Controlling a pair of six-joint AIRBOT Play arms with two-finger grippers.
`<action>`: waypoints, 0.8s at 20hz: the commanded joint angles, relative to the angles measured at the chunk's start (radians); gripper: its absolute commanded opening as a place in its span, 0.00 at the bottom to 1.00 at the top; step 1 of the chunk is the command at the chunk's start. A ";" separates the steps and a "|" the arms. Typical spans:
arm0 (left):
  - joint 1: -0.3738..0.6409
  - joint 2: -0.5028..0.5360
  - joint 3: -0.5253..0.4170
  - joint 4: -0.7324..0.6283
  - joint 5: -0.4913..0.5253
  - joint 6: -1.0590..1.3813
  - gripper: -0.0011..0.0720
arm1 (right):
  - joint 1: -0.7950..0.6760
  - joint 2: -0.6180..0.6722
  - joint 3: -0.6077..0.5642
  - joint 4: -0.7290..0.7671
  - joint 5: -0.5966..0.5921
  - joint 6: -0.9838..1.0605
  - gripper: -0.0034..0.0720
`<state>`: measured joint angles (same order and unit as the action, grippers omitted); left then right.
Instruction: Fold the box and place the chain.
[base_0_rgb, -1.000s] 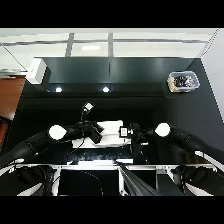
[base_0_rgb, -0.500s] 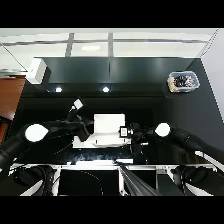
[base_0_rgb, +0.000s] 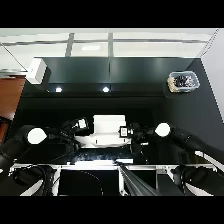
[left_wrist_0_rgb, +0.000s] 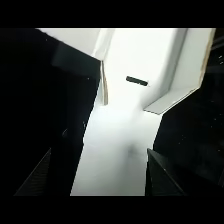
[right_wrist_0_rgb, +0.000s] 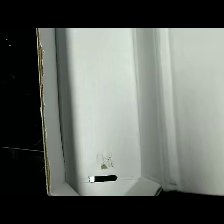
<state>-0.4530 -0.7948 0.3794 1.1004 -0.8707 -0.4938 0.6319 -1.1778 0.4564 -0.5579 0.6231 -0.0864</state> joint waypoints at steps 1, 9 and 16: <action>-0.029 -0.088 -0.005 -0.060 0.028 0.157 0.98 | 0.000 0.000 -0.001 0.001 0.001 0.000 0.68; -0.078 -0.130 -0.002 -0.204 0.088 0.270 0.98 | 0.000 0.000 -0.001 0.003 0.001 0.001 0.68; -0.078 -0.138 -0.002 -0.253 0.074 0.270 0.48 | 0.000 0.000 -0.001 0.003 0.001 0.001 0.68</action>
<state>-0.5301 -0.9302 0.3775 0.8650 -0.7788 -0.2276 0.6319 -1.1778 0.4564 -0.5556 0.6239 -0.0856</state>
